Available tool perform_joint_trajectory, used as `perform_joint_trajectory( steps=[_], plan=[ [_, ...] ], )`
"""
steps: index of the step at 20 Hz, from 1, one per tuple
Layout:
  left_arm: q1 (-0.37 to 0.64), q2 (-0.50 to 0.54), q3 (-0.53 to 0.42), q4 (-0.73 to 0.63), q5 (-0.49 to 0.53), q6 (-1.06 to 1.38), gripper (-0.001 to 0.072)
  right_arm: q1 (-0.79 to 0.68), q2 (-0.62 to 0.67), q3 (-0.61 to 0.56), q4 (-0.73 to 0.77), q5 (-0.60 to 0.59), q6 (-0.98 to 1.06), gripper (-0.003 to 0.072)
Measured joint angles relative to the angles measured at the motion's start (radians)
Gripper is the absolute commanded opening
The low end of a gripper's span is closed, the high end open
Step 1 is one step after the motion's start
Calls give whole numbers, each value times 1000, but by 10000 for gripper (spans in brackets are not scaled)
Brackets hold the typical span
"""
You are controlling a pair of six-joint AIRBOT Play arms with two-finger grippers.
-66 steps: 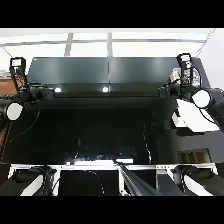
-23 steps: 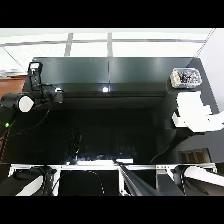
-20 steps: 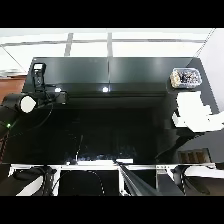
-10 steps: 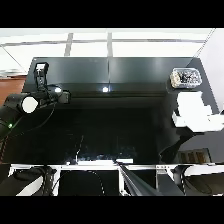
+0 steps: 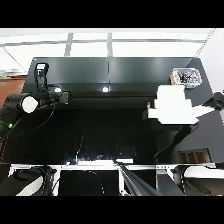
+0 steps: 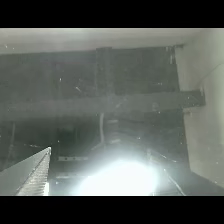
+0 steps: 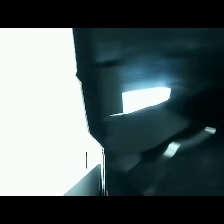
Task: Fold the box and place the chain.
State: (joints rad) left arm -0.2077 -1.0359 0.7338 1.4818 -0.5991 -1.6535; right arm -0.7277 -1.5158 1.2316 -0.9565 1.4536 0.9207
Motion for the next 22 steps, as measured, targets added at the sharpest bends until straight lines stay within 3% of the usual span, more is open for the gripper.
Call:
perform_joint_trajectory(
  steps=[5, 10, 13, 18, 22],
  plan=[
    [-5, -21, -1, -45, -14, 0, 709, 145, 262, -368, 288, -71, -130, 14],
    [-58, -106, -2, -116, -20, 37, 708, 381, 495, -761, 608, -335, -299, 15],
    [-51, -191, 48, -307, -52, 180, 707, 558, 544, -890, 752, -495, -364, 15],
    [18, -418, 197, -790, -339, 595, 707, 766, 567, -954, 843, -671, -401, 15],
    [26, -605, 292, -937, -620, 758, 687, 821, 571, -966, 868, -720, -409, 15]
  ],
)
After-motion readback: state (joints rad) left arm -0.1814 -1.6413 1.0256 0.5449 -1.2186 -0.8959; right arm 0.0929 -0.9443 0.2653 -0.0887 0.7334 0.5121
